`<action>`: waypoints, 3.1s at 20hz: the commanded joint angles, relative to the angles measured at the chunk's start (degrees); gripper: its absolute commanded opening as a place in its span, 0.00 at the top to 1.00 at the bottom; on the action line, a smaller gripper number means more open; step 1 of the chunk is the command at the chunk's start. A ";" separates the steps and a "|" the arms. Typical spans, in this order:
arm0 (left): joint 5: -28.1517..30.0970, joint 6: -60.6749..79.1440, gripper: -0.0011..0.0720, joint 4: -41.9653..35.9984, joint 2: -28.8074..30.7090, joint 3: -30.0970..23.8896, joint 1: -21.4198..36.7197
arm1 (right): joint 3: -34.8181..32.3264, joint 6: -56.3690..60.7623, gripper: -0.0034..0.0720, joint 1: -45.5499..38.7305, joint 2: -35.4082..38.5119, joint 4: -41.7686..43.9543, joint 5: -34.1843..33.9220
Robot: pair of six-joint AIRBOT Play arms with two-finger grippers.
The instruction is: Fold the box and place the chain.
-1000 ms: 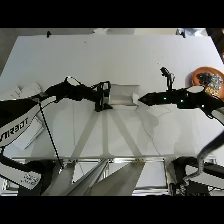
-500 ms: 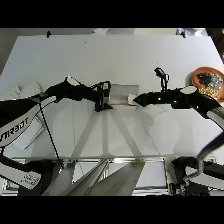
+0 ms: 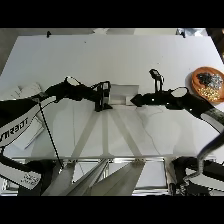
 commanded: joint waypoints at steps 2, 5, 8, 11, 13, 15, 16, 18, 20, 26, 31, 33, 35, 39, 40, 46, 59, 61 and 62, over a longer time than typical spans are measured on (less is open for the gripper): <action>0.02 0.02 0.96 0.00 -0.02 0.02 0.00 | 0.55 11.47 0.35 1.75 0.02 -10.86 -4.17; 0.00 0.02 0.96 -0.02 -0.02 0.02 0.00 | 1.75 17.07 0.36 3.23 0.02 -17.94 -4.39; 0.02 0.02 0.96 -0.02 0.00 0.02 0.00 | 4.83 25.62 0.37 5.46 0.02 -28.17 -3.78; 0.00 0.02 0.96 -0.02 -0.02 0.02 0.00 | 8.44 38.40 0.37 8.50 0.00 -43.69 -0.50; 0.02 0.02 0.96 0.00 -0.02 0.02 0.00 | 10.16 46.49 0.37 10.25 -0.04 -53.81 2.80; 0.02 0.02 0.96 -0.02 -0.02 0.02 0.00 | 10.99 50.07 0.40 11.50 -0.42 -59.06 6.27; 0.02 0.02 0.96 0.00 -0.02 0.02 0.00 | 11.28 50.07 0.42 12.07 -0.74 -59.87 8.04; 0.00 0.00 0.96 0.00 -0.02 0.02 0.00 | 11.78 50.10 0.42 13.25 -1.38 -60.50 9.97; 0.02 0.02 0.96 -0.02 -0.02 0.02 0.00 | 12.90 52.46 0.42 14.58 -1.42 -60.46 9.64; 0.00 0.02 0.96 -0.02 -0.02 0.02 0.00 | 18.69 59.32 0.42 17.14 -3.10 -60.41 10.01; 0.02 0.02 0.96 0.00 -0.02 0.02 0.00 | 19.58 62.07 0.44 17.97 -7.17 -60.02 14.69; 0.00 0.02 0.96 0.00 -0.02 0.02 0.00 | 19.58 62.14 0.44 18.25 -9.20 -60.02 17.68; 0.02 0.02 0.96 0.00 -0.02 0.02 0.00 | 19.58 66.55 0.49 18.82 -10.45 -60.28 17.79; 0.00 0.02 0.96 0.00 -0.02 0.02 0.00 | 19.61 72.54 0.69 19.65 -10.99 -60.28 14.91; 0.02 0.00 0.96 0.00 -0.02 0.02 0.00 | 19.61 72.54 0.80 19.63 -11.06 -60.28 15.15; 0.00 0.00 0.96 0.00 -0.02 0.02 0.00 | 19.85 72.57 0.53 19.63 -11.04 -60.65 14.93; -0.02 0.00 0.96 -0.02 -0.02 0.02 0.00 | 22.64 60.30 0.48 15.93 11.56 -87.54 25.99; -0.02 0.00 0.96 -0.02 -0.02 0.02 0.00 | 22.64 56.46 0.48 10.27 13.70 -92.61 25.70; -0.02 0.02 0.96 0.00 -0.02 0.02 0.00 | 22.64 53.27 0.48 5.79 13.84 -93.85 25.70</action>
